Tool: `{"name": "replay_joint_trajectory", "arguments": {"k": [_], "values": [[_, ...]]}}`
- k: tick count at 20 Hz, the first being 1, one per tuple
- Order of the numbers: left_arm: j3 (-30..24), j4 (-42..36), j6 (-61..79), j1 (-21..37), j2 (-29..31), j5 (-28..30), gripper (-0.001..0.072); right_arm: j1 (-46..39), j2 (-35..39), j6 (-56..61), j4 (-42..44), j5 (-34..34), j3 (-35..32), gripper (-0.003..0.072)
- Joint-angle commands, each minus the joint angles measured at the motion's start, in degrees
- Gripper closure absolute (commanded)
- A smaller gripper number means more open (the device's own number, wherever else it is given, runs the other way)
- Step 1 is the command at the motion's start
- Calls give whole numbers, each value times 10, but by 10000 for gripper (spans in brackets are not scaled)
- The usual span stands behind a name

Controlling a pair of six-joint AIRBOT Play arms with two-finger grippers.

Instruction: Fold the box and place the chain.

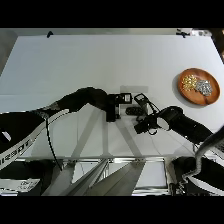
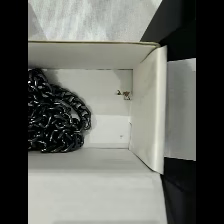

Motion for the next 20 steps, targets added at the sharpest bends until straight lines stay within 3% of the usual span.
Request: {"name": "replay_joint_trajectory", "arguments": {"k": [1, 7, 17, 18, 20], "values": [[0, 0, 0, 0, 0, 0, 314, 1, -1, 5, -3, 1, -1, 654], [0, 0, 0, 0, 0, 0, 314, 1, 7, 5, -3, 38, -1, 675], [0, 0, 0, 0, 0, 0, 314, 1, 122, 17, -3, 37, -1, 673], [0, 0, 0, 0, 0, 0, 314, 1, 117, 19, -3, 34, -1, 615], [0, 0, 0, 0, 0, 0, 314, 1, 100, 19, -3, 26, -2, 362]]}}
